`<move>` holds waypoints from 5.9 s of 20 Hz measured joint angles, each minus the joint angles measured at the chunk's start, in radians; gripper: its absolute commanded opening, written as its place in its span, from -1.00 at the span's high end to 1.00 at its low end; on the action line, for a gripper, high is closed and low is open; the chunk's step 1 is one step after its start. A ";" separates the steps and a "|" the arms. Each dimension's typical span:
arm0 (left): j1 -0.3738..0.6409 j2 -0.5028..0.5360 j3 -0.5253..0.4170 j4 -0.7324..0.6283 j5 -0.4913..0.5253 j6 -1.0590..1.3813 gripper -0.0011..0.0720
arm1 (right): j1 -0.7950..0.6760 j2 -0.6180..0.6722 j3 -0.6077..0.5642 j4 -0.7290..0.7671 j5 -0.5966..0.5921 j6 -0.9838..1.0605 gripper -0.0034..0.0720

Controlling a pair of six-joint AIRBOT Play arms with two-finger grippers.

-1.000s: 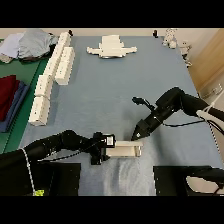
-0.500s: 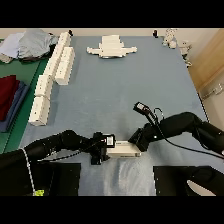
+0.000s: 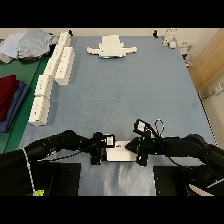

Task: Fold the box.

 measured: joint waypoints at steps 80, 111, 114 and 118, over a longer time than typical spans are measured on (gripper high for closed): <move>0.000 0.000 0.000 0.000 0.000 0.000 -0.06 | 0.232 0.100 -0.096 -0.001 0.350 0.249 0.90; 0.000 0.000 0.000 0.000 0.000 0.000 -0.05 | 0.352 -0.039 -0.231 0.017 0.614 0.442 0.90; 0.000 0.000 0.000 0.000 0.000 0.000 -0.05 | 0.352 -0.009 -0.228 0.012 0.602 0.442 0.90; 0.000 0.000 0.000 0.000 0.000 0.000 -0.06 | 0.352 0.067 -0.220 -0.031 0.648 0.441 0.90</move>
